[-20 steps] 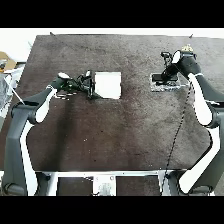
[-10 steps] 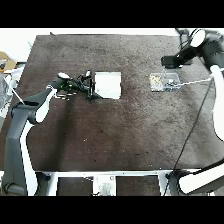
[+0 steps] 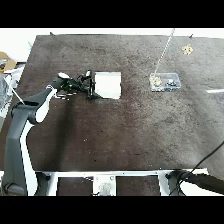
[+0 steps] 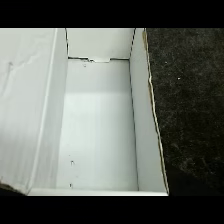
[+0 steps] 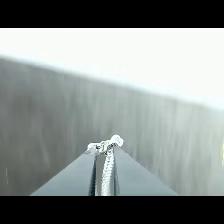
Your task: Fold the box and place the chain.
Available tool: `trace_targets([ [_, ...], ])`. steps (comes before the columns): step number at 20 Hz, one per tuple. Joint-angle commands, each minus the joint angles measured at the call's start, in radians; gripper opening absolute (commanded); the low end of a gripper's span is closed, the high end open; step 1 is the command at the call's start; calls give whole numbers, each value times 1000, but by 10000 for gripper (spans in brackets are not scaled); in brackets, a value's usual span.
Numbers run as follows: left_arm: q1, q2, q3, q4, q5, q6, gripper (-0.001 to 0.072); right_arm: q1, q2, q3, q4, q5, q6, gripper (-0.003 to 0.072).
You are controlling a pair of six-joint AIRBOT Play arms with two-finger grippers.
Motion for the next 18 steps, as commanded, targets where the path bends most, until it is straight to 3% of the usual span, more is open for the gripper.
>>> trace_targets([
  [1,0,0,0,0,0,0,130,90,76,0,-46,-260,-30,0],
  [4,0,0,0,0,0,0,130,163,76,0,-46,-362,-67,0],
  [9,0,0,0,0,0,0,129,248,38,-1,-41,-367,-66,0],
  [14,0,0,0,0,0,0,130,322,-55,-1,-23,-357,-66,-1],
  [18,0,0,0,0,0,0,129,370,-129,-2,-4,-253,-66,0],
])
